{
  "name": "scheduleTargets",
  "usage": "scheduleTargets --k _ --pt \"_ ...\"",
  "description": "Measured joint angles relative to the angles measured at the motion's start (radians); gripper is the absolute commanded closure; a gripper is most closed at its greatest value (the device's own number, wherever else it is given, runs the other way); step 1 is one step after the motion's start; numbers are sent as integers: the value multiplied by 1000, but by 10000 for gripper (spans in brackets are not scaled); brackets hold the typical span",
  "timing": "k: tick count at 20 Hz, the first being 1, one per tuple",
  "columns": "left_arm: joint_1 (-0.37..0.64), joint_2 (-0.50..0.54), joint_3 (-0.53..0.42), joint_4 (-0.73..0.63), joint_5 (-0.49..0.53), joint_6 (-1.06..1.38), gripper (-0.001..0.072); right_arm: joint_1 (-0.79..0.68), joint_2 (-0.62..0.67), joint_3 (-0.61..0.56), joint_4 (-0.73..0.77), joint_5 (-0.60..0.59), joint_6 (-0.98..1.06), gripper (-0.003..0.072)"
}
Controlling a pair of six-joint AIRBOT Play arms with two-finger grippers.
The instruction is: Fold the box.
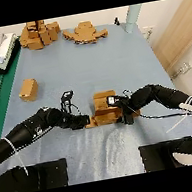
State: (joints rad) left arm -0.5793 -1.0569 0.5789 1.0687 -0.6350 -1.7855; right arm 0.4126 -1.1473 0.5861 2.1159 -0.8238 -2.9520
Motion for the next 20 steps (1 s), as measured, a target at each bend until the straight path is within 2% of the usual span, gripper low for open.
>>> scheduleTargets --k 11,15,20 --pt "17 43 0 -6 -4 19 698 0 0 0 0 0 0 94" --pt "74 40 0 14 -38 12 698 0 0 0 0 0 0 94" --pt "58 9 0 10 -43 8 698 0 0 0 0 0 0 94"
